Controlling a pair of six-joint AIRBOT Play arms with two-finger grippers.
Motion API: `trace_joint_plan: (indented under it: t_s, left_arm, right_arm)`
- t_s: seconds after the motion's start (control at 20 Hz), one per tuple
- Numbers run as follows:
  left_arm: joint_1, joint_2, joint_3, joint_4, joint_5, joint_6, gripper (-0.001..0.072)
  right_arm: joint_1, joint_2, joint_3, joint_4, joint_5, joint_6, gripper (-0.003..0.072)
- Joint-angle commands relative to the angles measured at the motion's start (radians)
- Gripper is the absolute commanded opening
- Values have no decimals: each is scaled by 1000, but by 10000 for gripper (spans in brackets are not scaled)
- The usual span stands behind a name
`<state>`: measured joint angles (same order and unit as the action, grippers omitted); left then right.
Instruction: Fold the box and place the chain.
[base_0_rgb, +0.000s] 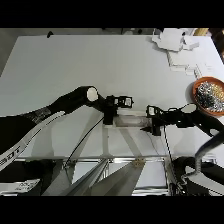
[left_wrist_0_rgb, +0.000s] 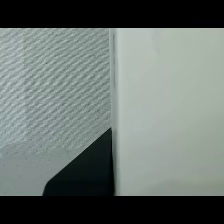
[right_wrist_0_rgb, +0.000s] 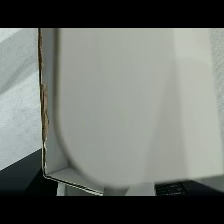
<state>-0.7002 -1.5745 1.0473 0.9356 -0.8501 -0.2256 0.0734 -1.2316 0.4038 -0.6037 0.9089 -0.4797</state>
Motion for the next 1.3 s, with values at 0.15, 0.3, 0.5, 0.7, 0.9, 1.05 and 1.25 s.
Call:
trace_joint_plan:
  t_s: [0.15,0.3,0.5,0.7,0.9,1.05,1.25]
  left_arm:
    - [0,0,0,0,0,0,10]
    - [0,0,0,0,0,0,10]
    - [0,0,0,0,0,0,10]
    - [0,0,0,0,0,0,10]
    - [0,0,0,0,1,0,10]
    - [0,0,0,0,0,0,11]
    - [4,7,0,30,-33,-10,403]
  right_arm:
    - [0,-1,0,-2,0,0,521]
    - [0,-1,0,-2,0,0,521]
    - [0,-1,0,-2,0,0,521]
    - [0,-1,0,-2,0,0,521]
    - [0,-1,0,-2,0,0,521]
    - [0,-1,0,-2,0,0,521]
    - [0,-1,0,-2,0,0,521]
